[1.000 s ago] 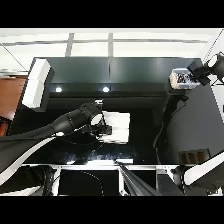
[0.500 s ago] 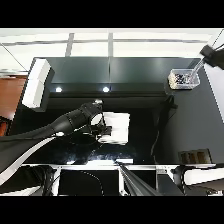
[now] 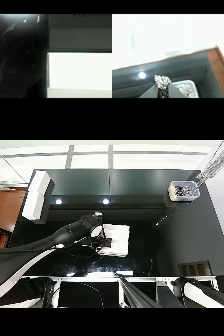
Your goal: Fold the box and place the chain.
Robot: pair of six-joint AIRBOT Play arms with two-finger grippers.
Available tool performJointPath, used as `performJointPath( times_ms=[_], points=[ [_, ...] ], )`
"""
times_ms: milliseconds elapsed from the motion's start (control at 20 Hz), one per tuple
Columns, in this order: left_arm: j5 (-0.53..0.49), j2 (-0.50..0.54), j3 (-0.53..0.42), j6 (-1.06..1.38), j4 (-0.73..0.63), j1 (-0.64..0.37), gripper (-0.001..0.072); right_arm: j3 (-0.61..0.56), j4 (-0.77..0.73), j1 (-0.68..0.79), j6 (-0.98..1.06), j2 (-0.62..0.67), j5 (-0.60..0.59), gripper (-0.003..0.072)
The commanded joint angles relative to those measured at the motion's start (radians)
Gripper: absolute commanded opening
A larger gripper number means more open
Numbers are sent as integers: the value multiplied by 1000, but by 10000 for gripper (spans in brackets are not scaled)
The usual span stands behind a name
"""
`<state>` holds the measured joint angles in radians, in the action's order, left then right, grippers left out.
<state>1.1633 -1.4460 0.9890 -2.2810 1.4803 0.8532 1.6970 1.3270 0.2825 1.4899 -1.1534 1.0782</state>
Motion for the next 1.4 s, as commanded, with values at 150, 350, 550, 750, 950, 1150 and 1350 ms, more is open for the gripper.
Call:
performJointPath(
  times_ms=[150,350,550,750,950,1150,1350],
  points=[
    [-4,0,1,0,1,0,30,-54,-86,-143,-141,220,204,37],
    [-3,0,1,0,0,0,30,-125,-179,-294,-140,254,357,37],
    [-3,0,1,0,0,0,30,-160,-261,-374,-165,254,506,36],
    [-2,0,1,0,0,0,30,-161,-362,-410,-179,253,523,36],
    [-3,0,1,0,1,0,30,-161,-437,-455,-189,253,517,35],
    [-2,0,1,0,0,0,30,-161,-493,-457,-188,253,541,35],
    [-2,0,1,0,0,0,30,-161,-520,-457,-188,253,541,36]
  ],
)
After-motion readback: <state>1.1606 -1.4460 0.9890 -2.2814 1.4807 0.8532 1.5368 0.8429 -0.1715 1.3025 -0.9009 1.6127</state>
